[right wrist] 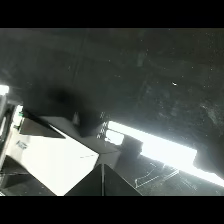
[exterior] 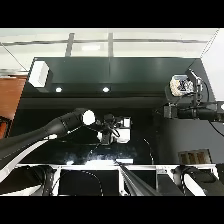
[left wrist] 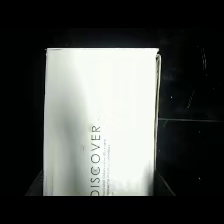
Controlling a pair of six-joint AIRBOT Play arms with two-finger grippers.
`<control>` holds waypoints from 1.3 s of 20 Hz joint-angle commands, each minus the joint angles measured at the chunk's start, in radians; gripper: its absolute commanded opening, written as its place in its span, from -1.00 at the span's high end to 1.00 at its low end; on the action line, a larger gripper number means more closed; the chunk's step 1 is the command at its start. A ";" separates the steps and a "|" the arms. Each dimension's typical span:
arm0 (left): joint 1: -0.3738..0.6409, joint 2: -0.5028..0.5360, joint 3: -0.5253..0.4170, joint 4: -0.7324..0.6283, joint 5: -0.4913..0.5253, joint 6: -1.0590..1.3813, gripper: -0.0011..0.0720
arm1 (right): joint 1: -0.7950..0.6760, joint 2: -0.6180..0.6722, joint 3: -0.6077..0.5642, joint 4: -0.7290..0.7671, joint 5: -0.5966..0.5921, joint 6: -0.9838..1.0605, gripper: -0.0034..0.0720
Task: Fold the box and place the chain.
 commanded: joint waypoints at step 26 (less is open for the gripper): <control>1.219 -0.240 0.425 0.304 -0.104 -0.708 0.12 | 0.000 0.000 0.000 0.000 -0.095 0.025 0.87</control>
